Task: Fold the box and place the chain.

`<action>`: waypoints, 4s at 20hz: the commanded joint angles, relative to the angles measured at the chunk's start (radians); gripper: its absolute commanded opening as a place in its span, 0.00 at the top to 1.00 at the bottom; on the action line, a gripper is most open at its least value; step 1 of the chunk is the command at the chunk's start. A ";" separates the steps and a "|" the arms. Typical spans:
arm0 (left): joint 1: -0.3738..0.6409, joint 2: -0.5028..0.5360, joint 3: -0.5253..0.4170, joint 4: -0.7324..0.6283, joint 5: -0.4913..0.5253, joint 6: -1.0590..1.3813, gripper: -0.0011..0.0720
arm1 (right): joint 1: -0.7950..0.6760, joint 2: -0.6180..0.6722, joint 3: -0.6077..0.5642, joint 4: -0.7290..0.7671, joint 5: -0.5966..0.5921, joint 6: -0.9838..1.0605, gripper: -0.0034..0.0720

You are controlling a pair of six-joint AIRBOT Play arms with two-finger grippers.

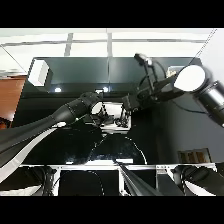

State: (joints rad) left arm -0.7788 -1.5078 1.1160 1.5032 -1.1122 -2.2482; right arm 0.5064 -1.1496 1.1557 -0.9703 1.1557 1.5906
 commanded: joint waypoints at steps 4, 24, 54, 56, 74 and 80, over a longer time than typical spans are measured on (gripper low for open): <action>0.000 0.000 0.000 0.000 0.001 0.000 0.95 | 0.044 -0.035 -0.154 -0.017 -0.231 0.033 0.92; 0.018 0.430 -0.057 0.217 -0.151 0.110 0.01 | -0.107 0.304 -0.150 -0.221 0.104 0.032 0.47; 0.440 0.148 -0.369 -0.816 0.214 2.488 0.01 | -0.106 0.304 -0.167 -0.235 0.100 0.063 0.47; 0.436 0.132 -0.369 -0.834 0.211 2.488 0.01 | -0.106 0.304 -0.167 -0.235 0.098 0.063 0.47; 0.360 0.089 -0.367 -0.886 0.239 2.503 0.50 | -0.106 0.303 -0.251 -0.235 -0.150 0.083 0.46; 0.360 0.089 -0.367 -0.927 0.240 2.503 0.51 | -0.105 0.105 -0.294 -0.072 -0.516 0.090 0.00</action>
State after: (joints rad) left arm -0.4179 -1.4189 0.7479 0.5930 -0.8711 0.2558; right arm 0.4004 -0.9516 0.8753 -1.1370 0.8364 1.6951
